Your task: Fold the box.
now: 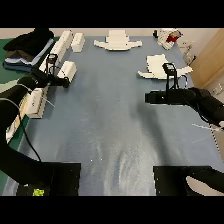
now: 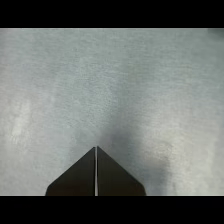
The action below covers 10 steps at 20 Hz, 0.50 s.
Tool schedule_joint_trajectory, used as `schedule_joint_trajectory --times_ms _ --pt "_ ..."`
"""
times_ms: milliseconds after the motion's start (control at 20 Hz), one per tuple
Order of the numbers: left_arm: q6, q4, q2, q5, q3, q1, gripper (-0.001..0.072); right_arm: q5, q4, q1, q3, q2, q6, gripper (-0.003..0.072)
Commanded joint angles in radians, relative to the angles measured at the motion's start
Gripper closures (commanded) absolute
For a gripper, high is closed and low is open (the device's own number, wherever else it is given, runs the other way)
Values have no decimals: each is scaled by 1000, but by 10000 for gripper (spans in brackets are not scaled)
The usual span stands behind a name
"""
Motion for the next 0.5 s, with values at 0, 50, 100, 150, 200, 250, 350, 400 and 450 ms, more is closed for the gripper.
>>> schedule_joint_trajectory --times_ms 0,50,100,150,200,250,350,400,450 --pt "-172 130 -148 -111 226 25 224 0 7 1 35 -35 0 667" --pt "-185 131 -182 -127 283 19 224 0 6 1 43 -47 0 667" --pt "-212 130 -211 -133 335 18 224 1 6 2 48 -58 0 667" --pt "-231 131 -235 -133 378 16 224 -1 7 2 51 -71 0 667" --pt "-244 132 -261 -134 420 16 224 -1 7 2 51 -80 0 667" --pt "-257 132 -280 -133 454 17 224 -3 7 2 51 -88 0 667" --pt "-257 132 -312 -142 497 19 224 -4 7 2 51 -100 0 667" --pt "-257 130 -324 -143 506 19 224 -4 7 2 51 -103 0 667" --pt "-256 131 -329 -146 507 18 224 -3 7 2 51 -105 0 667"
